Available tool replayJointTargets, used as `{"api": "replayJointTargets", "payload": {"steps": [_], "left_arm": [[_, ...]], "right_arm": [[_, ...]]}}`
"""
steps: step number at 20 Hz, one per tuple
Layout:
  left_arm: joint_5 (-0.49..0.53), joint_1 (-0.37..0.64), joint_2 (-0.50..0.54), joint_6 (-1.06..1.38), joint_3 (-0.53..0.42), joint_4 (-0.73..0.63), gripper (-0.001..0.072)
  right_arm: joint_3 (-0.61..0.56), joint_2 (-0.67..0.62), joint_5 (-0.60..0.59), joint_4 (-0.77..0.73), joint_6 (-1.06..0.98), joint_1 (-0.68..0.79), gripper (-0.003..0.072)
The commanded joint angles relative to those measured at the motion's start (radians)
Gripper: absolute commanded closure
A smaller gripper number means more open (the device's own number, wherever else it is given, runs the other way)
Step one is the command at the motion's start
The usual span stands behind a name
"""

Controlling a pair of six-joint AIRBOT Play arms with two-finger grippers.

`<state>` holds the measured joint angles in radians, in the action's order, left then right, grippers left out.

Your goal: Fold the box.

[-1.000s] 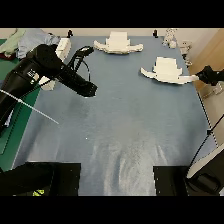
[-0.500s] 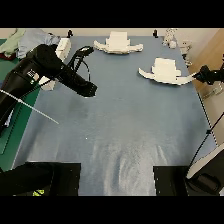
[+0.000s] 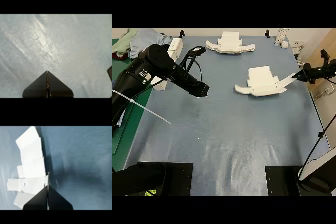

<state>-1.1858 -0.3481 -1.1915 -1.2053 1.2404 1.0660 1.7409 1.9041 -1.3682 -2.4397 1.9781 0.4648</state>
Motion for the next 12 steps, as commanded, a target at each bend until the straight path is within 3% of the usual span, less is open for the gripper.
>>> {"api": "replayJointTargets", "payload": {"steps": [1,6,9,12], "left_arm": [[0.001,0.000,0.000,0.000,0.000,0.000,0.0696],[0.000,0.000,0.000,0.000,0.000,0.000,0.0696],[0.000,0.000,0.000,0.000,0.000,0.000,0.0696],[0.001,0.000,0.000,0.000,0.000,0.000,0.0695]], "right_arm": [[-0.303,-0.233,0.066,-0.001,0.021,-0.069,0.0692],[-0.845,-0.660,0.169,0.005,0.008,-0.162,0.0692],[-1.097,-0.871,0.225,0.006,-0.064,-0.222,0.0692],[-1.273,-1.040,0.279,0.006,-0.122,-0.283,0.0692]]}}
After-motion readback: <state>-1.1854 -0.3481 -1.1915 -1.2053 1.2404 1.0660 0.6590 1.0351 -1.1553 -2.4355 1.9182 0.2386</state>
